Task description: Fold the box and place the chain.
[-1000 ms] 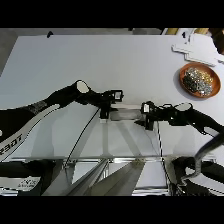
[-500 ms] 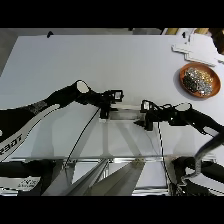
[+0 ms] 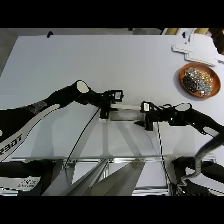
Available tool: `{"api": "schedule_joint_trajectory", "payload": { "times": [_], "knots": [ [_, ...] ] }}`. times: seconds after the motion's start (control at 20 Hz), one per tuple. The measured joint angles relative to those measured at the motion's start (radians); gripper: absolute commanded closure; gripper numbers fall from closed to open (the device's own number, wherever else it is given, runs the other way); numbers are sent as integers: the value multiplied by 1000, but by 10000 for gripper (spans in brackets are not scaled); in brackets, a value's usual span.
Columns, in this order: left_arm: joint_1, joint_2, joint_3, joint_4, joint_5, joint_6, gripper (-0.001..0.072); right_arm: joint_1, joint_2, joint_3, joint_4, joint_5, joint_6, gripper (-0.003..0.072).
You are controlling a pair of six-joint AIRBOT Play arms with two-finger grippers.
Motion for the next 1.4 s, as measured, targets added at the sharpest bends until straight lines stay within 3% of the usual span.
{"api": "schedule_joint_trajectory", "payload": {
  "times": [0.8, 1.05, 1.15, 1.3, 1.4],
  "knots": [
    [0, 0, 0, 0, 0, 0, 701, 0, -8, 34, 10, 47, -5, -3],
    [0, 0, 0, 0, 0, 0, 701, 0, -28, 38, 10, 43, 0, 55],
    [0, 0, 0, 0, -1, 0, 701, 0, -35, 38, 10, 37, 1, 151],
    [0, 0, 0, 0, -1, 0, 701, -1, -41, 39, 11, 36, 0, 162],
    [0, 0, 0, 0, -1, 0, 701, -1, -43, 39, 11, 36, 0, 258]
  ]
}}
